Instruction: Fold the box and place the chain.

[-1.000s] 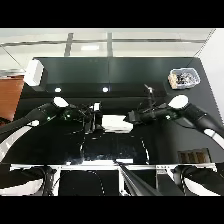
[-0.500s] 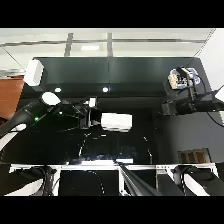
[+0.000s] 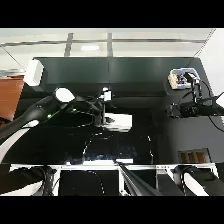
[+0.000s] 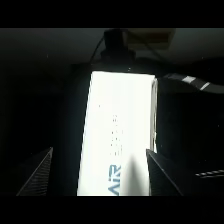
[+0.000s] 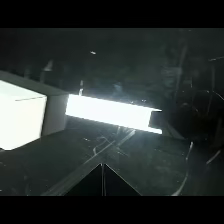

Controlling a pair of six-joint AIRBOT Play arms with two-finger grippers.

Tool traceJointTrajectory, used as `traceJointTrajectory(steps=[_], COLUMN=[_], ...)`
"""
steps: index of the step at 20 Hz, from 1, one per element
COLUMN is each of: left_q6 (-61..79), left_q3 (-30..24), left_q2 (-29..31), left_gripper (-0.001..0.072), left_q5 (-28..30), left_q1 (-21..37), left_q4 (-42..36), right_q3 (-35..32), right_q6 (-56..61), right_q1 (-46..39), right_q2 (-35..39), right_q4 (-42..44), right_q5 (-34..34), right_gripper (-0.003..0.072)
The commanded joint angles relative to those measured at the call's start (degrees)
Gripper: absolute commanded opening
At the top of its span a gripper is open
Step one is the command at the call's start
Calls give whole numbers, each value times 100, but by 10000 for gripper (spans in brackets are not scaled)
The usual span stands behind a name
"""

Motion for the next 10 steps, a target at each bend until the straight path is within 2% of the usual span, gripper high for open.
traceJointTrajectory(steps=[1, 3, 10], left_q6=[-730, -791, -848], left_q3=[503, 643, 654], left_q2=[-634, -855, -925], left_gripper=[717, 717, 717], left_q5=[-271, -581, -595], left_q1=[-153, -160, -173], left_q4=[66, 72, 372], right_q3=[-46, -46, -46], right_q6=[35, 35, 35], right_q1=[-13, -15, -13], right_q2=[7, 4, 7], right_q4=[-24, -22, -24], right_q5=[-33, -44, -79], right_gripper=[20, 20, 19])
